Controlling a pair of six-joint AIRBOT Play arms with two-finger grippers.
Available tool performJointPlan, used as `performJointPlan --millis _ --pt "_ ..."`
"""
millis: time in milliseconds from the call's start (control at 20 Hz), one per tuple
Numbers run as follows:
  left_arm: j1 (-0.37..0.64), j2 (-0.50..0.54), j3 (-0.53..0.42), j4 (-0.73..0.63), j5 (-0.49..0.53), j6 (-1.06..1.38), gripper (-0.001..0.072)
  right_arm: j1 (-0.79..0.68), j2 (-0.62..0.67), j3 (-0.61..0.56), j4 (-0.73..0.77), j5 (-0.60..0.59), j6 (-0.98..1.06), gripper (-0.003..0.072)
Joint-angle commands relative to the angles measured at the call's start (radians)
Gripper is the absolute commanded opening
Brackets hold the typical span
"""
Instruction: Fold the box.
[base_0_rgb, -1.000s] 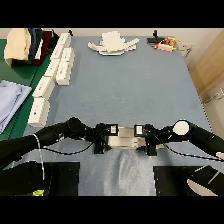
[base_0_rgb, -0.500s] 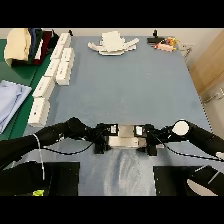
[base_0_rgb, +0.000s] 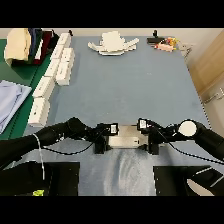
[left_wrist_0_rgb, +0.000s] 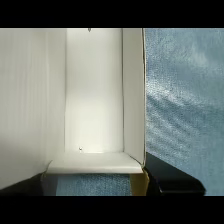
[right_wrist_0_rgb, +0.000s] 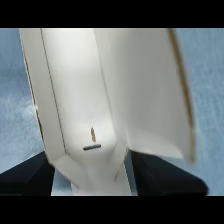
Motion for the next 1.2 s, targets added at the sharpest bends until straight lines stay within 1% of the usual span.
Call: performJointPlan --millis 0,100,150,250,350,450,550,750,900,950,1150 --pt "0.000 0.000 0.000 0.001 0.000 0.001 0.0517 -0.012 0.090 0.002 -0.149 0.107 0.120 0.0710" --pt "0.000 0.000 0.000 0.001 0.000 0.001 0.0517 -0.011 0.124 0.002 -0.232 0.154 0.284 0.0710" --pt "0.000 0.000 0.000 0.001 0.000 0.001 0.0517 -0.011 0.134 0.002 -0.244 0.184 0.355 0.0710" --pt "0.000 0.000 0.000 0.001 0.000 0.001 0.0517 -0.011 0.149 0.002 -0.206 0.268 0.534 0.0709" --pt "0.000 0.000 0.000 0.001 0.000 0.001 0.0517 -0.011 0.151 0.002 -0.102 0.313 0.787 0.0706" --pt "0.000 0.000 0.000 0.001 0.000 0.001 0.0517 0.000 0.151 0.004 -0.100 0.336 0.774 0.0702" --pt "0.000 0.000 0.000 0.001 0.000 0.001 0.0517 0.007 0.150 0.004 -0.100 0.314 0.774 0.0702" --pt "0.000 0.000 0.000 0.001 0.000 0.001 0.0517 0.006 0.151 0.024 -0.083 0.146 0.785 0.0702" --pt "0.000 0.000 0.000 0.001 0.000 0.001 0.0517 0.006 0.151 0.065 -0.021 0.158 0.969 0.0702" --pt "0.000 0.000 0.000 0.001 0.000 0.001 0.0517 0.007 0.151 0.073 0.021 0.172 1.025 0.0702" --pt "0.000 0.000 0.000 0.001 0.000 0.001 0.0517 0.007 0.150 0.074 0.191 0.179 1.129 0.0701"
